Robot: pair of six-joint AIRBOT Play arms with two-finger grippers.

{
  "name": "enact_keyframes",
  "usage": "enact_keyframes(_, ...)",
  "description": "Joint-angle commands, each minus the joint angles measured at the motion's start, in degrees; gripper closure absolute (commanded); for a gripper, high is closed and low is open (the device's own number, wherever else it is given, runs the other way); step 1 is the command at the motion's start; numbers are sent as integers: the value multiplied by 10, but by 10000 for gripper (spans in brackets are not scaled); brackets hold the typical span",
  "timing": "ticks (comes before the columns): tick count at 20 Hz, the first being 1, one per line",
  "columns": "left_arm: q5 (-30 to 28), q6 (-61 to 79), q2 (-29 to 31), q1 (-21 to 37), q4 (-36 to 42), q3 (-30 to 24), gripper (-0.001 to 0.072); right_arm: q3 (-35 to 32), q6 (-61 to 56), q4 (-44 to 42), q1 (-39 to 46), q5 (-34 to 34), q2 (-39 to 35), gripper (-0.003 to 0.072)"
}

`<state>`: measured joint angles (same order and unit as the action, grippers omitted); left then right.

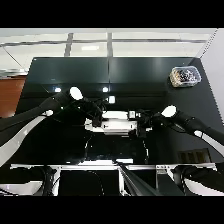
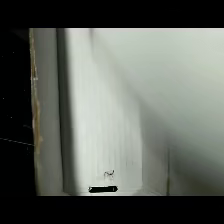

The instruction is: Fold the box and place the chain.

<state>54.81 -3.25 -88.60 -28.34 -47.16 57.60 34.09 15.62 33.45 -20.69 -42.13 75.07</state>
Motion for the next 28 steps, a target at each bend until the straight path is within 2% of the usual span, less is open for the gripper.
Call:
enact_keyframes(1, 10, -16, 18, 8, 5, 1, 165, 0, -2, 3, 0, 4, 0, 215)
enact_keyframes(3, 10, -76, 54, 21, -18, 1, -1, 0, -2, 3, 0, 4, 0, 215)
enact_keyframes(5, 29, -153, 100, 40, -74, 1, 0, 0, -2, 3, 0, 4, 0, 216)
enact_keyframes(7, 91, -243, 138, 57, -148, 1, 2, 0, -2, 3, 0, 4, 0, 217)
enact_keyframes(8, 132, -298, 146, 64, -170, 1, 9, 0, -2, 3, 0, 4, 0, 256)
enact_keyframes(9, 186, -363, 147, 71, -169, 1, 57, 0, -2, 5, 0, 3, 0, 483)
enact_keyframes(10, 240, -409, 139, 73, -137, -4, 224, 0, -2, 5, 0, 4, 0, 558)
enact_keyframes(11, 279, -401, 129, 73, -92, -15, 493, 0, -2, 5, 0, 4, 0, 559)
enact_keyframes(12, 291, -376, 117, 70, -31, -33, 673, 0, -2, 5, 0, 4, 0, 559)
enact_keyframes(13, 276, -359, 106, 67, 27, -52, 683, 0, -2, 5, 0, 4, 0, 559)
enact_keyframes(14, 238, -347, 98, 63, 79, -67, 684, 0, -2, 5, 0, 4, 0, 559)
enact_keyframes(17, 56, -312, 93, 54, 189, -78, 684, 0, -2, 5, 0, 4, 0, 559)
enact_keyframes(19, -26, -289, 93, 63, 241, -78, 683, 0, -2, 5, 0, 4, 0, 559)
enact_keyframes(23, -96, -278, 80, 67, 249, -78, 683, 0, -2, 5, 0, 4, 0, 558)
enact_keyframes(28, -91, -314, 30, 32, 148, -78, 684, 0, -2, 5, 0, 4, 0, 559)
